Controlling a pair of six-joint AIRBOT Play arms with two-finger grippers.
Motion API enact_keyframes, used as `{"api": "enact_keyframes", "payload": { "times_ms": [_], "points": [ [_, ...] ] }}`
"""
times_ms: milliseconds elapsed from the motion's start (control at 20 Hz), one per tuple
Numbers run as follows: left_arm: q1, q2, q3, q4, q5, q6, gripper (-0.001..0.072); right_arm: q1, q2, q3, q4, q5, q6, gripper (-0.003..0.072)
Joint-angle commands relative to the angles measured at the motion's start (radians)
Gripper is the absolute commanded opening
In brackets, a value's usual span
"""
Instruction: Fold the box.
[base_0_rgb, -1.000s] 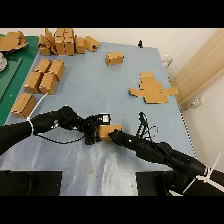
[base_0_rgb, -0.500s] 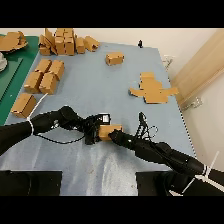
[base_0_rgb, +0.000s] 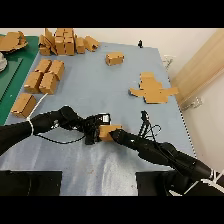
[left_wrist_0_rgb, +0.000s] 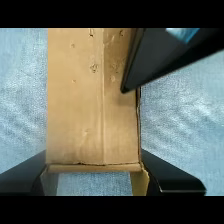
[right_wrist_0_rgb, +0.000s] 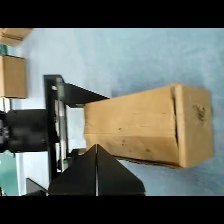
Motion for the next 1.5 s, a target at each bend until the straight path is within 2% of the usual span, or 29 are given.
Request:
{"api": "enact_keyframes", "payload": {
  "times_ms": [0, 100, 300, 550, 1100, 1250, 1450],
  "points": [
    [0.0, 0.001, 0.001, 0.002, 0.002, 0.002, 0.0436, -0.043, 0.072, -0.005, -0.027, -0.005, 0.0, 0.0003],
    [0.0, 0.001, 0.001, 0.002, 0.002, 0.002, 0.0436, -0.097, 0.101, -0.005, -0.044, -0.034, 0.0, 0.0003],
    [0.0, 0.001, 0.001, 0.002, 0.002, 0.002, 0.0436, -0.269, 0.146, 0.012, -0.185, -0.046, 0.0, 0.0004],
    [0.0, 0.001, 0.001, 0.002, 0.002, 0.002, 0.0436, -0.491, 0.196, 0.04, -0.293, -0.168, -0.001, 0.0004],
    [0.0, 0.001, 0.003, -0.009, 0.002, 0.002, 0.0436, -0.51, 0.2, 0.04, -0.276, -0.173, 0.0, 0.0004],
    [0.026, 0.017, 0.003, 0.003, 0.002, -0.101, 0.0436, -0.51, 0.2, 0.04, -0.276, -0.173, 0.001, 0.0004],
    [0.114, 0.067, 0.003, 0.099, 0.002, -0.233, 0.0436, -0.51, 0.2, 0.04, -0.276, -0.172, 0.021, 0.0004]
  ]
}}
